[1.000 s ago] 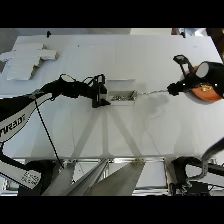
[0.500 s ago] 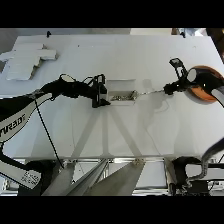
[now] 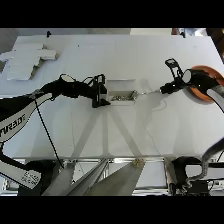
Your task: Fold the box and place the chain.
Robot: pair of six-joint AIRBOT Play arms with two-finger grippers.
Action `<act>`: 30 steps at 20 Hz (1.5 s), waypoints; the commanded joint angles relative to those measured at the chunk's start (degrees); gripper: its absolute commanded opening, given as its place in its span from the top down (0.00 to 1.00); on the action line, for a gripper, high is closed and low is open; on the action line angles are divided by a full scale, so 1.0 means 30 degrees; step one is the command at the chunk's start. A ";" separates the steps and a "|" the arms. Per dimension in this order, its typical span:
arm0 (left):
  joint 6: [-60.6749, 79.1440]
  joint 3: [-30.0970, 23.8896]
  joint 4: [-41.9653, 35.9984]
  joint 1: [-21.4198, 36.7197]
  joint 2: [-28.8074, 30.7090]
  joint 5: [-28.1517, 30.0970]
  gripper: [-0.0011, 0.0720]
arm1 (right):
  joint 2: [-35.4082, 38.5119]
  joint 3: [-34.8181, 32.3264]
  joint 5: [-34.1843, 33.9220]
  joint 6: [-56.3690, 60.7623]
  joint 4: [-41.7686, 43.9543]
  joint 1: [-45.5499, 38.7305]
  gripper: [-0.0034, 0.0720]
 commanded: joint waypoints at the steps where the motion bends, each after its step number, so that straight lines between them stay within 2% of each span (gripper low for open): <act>1: 0.0000 0.0007 0.0000 -0.0007 0.0000 0.0000 0.30 | 0.0984 0.0036 0.0495 -0.0029 0.0299 0.1275 0.94; 6: 0.0000 0.0007 0.0007 -0.0007 0.0000 0.0000 0.30 | 0.2535 0.0073 0.0539 -0.0095 0.0969 0.4102 0.94; 12: 0.0000 0.0007 0.0000 -0.0007 0.0000 0.0000 0.30 | 0.3293 0.0087 0.0525 -0.0109 0.2805 0.7206 0.94; 18: 0.0000 0.0007 0.0007 -0.0007 0.0000 -0.0007 0.30 | 0.4000 0.1049 0.0816 -0.0182 0.4554 0.9318 0.94; 21: 0.0000 0.0007 0.0000 -0.0007 0.0000 0.0000 0.30 | 0.3993 0.1508 0.1209 -0.1800 0.5275 1.0149 0.94; 30: 0.0000 0.0007 0.0007 -0.0007 0.0000 0.0000 0.30 | 0.0612 0.1508 0.1588 -0.1115 0.5333 1.0848 0.94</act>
